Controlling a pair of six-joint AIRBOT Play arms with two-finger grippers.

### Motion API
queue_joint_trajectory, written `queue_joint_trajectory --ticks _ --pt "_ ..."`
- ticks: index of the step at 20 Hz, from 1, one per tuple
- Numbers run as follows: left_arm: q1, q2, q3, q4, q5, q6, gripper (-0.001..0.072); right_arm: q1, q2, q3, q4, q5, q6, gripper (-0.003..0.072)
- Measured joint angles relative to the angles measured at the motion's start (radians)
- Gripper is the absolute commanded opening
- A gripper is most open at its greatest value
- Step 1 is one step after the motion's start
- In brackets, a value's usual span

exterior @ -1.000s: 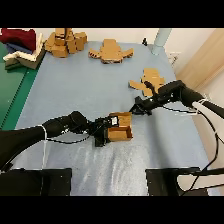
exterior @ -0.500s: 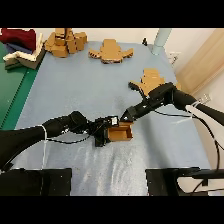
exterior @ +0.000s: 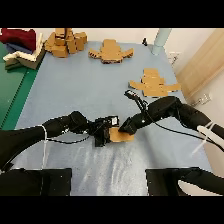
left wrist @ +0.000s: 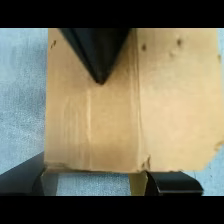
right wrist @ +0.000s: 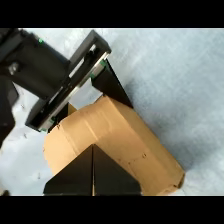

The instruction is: Fold the box.

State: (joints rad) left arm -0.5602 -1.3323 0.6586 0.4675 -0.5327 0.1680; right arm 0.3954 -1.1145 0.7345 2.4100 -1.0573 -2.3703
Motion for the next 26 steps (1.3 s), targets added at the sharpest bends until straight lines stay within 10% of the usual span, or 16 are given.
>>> queue_joint_trajectory --ticks 11,26 --pt "0.0 0.0 0.0 0.0 0.0 0.0 0.0474 0.219 0.264 -0.164 -0.278 0.368 -0.006 0.0007" --pt "0.0 0.0 0.0 0.0 0.0 0.0 0.0474 0.365 0.401 -0.308 -0.622 0.548 -0.012 0.061"
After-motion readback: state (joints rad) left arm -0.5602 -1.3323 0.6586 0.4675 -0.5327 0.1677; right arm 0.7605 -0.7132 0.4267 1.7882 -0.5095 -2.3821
